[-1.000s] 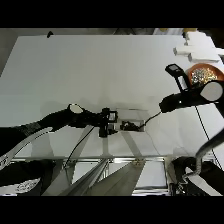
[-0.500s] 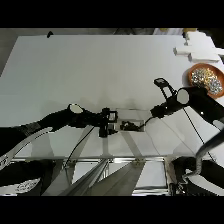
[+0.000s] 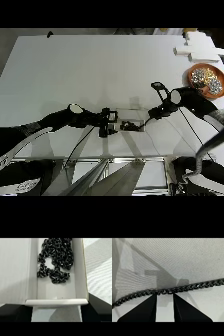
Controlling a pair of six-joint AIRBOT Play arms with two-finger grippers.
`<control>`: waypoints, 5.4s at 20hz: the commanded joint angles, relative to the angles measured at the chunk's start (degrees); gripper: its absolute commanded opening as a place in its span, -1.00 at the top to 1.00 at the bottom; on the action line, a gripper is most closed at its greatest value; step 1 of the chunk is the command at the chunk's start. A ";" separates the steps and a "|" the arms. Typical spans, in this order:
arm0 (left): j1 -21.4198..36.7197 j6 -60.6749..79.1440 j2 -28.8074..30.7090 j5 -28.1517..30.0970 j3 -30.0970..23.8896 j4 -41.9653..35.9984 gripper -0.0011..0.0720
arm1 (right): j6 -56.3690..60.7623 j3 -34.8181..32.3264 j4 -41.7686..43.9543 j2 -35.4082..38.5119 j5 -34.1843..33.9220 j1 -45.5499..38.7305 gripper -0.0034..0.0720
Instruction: Fold the box and place the chain.
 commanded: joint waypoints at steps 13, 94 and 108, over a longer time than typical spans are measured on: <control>0.00 0.00 0.02 0.02 0.00 0.02 0.60 | -0.31 -0.07 -0.11 9.97 4.20 0.09 0.87; 0.00 0.02 0.02 0.00 0.00 0.04 0.60 | -1.75 -3.32 4.04 23.52 10.36 -0.61 0.87; 0.00 0.02 0.02 -0.55 0.00 0.02 0.60 | -1.20 -4.90 23.34 31.71 -7.13 20.81 0.87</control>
